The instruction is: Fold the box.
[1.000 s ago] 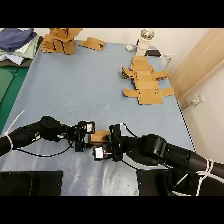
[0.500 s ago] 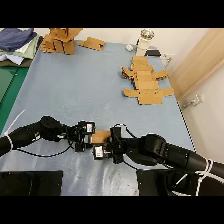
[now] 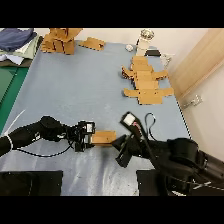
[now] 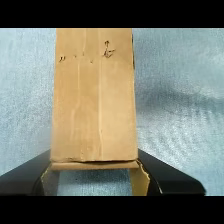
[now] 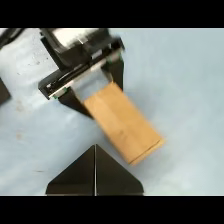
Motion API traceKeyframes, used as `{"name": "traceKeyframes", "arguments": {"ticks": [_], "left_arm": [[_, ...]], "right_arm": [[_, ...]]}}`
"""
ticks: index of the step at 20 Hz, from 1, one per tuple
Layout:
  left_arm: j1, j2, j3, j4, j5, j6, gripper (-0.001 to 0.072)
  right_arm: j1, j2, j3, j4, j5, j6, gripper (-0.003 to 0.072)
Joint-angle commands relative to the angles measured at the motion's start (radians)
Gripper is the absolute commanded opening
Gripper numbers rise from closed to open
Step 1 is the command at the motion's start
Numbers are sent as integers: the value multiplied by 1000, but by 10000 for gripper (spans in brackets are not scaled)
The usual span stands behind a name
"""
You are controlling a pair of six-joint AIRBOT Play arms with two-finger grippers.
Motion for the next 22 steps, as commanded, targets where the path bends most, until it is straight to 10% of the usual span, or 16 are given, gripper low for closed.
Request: {"name": "traceKeyframes", "arguments": {"ticks": [1, 5, 9, 22], "left_arm": [[1, 0, 0, 0, 0, 0, 479], [1, 0, 0, 0, 0, 0, 478], [1, 0, 0, 0, 0, 0, 478], [1, 0, 0, 0, 0, 0, 478]], "right_arm": [[-4, 124, -200, 210, 159, 510, 2], [29, 100, -372, 396, 679, 550, 2], [28, -48, -370, 393, 840, 575, 2], [29, -287, -325, 351, 827, 575, 4]]}}
